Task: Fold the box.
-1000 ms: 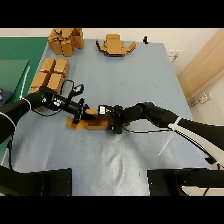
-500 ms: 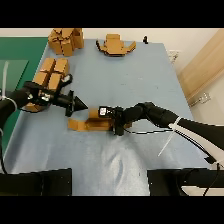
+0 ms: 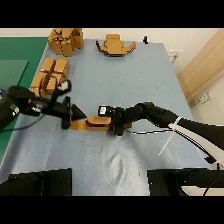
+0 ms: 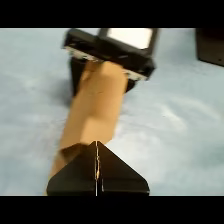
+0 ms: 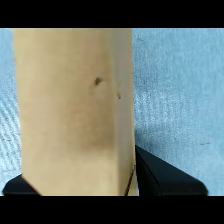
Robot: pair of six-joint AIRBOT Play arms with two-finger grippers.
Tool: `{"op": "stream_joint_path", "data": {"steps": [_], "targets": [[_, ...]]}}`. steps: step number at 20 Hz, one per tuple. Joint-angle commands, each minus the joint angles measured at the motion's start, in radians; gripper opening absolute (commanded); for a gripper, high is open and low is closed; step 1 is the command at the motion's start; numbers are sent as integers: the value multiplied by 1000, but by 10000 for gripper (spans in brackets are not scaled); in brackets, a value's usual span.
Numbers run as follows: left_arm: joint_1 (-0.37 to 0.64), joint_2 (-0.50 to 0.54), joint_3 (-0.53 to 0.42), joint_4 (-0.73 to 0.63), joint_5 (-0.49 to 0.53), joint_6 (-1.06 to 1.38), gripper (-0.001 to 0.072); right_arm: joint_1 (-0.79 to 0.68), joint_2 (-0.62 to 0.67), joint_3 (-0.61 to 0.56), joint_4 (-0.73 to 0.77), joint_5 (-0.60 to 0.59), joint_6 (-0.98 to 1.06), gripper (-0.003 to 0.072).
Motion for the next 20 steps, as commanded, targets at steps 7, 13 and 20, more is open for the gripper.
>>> {"op": "stream_joint_path", "data": {"steps": [7, 13, 20], "targets": [[-341, 57, -114, -26, 553, -69, 16, 1, 0, 0, 0, 0, 3, 549], [-344, 11, -101, -32, 655, -68, 16, 1, 0, 0, 0, 0, 3, 549], [-344, -135, 50, -34, 704, -69, 16, 1, 0, 0, 0, 0, 3, 548]]}}
